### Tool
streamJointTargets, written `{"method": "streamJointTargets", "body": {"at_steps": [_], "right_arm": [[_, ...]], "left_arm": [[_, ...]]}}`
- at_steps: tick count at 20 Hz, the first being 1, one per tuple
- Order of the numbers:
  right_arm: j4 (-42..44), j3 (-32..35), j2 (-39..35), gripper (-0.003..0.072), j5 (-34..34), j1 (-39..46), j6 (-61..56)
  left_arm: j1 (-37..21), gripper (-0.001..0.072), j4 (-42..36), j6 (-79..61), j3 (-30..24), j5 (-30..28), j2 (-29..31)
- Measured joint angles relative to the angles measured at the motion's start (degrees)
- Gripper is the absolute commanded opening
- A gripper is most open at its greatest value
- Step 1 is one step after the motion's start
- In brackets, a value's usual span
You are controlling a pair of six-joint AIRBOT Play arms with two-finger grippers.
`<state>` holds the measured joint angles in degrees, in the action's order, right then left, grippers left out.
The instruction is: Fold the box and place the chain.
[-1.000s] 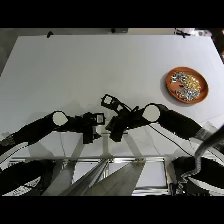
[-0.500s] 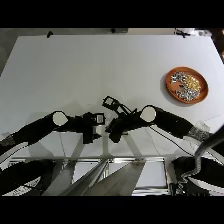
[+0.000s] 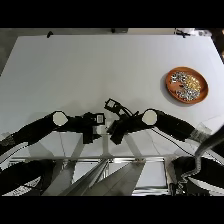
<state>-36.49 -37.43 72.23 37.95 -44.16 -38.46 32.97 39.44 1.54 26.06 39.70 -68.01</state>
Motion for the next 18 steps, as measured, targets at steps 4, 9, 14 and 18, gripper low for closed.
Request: {"method": "streamJointTargets", "body": {"at_steps": [4,9,14,18], "right_arm": [[-1.0,-0.9,-5.2,0.0016,-4.0,0.0,-0.1],[-10.4,-1.4,-13.4,0.0015,-2.9,0.0,-11.4],[-31.8,-1.5,-18.3,0.0015,10.6,2.6,-39.5],[-41.9,-1.5,-19.3,0.0015,28.7,11.6,-50.5]], "left_arm": [[0.0,0.0155,-0.1,0.1,0.0,0.0,0.0],[0.0,0.0155,-0.1,0.0,0.0,0.0,0.0],[0.0,0.0155,0.0,0.0,0.0,0.0,0.0],[0.0,0.0155,0.0,0.0,0.0,0.0,0.0]]}}
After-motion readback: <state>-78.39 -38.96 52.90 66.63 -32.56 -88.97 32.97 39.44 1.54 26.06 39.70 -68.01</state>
